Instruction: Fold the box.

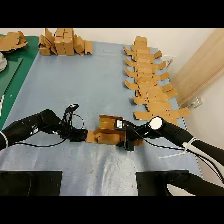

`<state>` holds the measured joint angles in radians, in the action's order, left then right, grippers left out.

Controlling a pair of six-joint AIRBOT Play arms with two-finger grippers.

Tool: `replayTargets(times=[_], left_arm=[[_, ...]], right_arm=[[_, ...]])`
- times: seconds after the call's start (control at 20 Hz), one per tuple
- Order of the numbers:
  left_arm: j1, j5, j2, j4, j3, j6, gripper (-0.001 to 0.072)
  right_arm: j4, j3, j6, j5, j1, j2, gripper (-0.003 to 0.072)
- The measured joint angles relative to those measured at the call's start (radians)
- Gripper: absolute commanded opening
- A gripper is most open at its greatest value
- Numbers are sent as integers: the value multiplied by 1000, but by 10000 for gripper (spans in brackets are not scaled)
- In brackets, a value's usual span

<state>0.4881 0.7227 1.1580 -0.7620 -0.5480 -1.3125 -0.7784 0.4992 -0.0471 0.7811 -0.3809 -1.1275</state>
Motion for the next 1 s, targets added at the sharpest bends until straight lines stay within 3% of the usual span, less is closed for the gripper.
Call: replayTargets(times=[0.3,0.55,1.0], left_arm=[[-1,-28,5,99,0,63,9],[-1,9,-20,214,0,127,9],[-2,10,-59,290,0,137,10]], right_arm=[[-3,0,1,-3,0,0,498],[-3,0,1,-3,0,0,498],[-3,0,1,-3,0,0,498]])
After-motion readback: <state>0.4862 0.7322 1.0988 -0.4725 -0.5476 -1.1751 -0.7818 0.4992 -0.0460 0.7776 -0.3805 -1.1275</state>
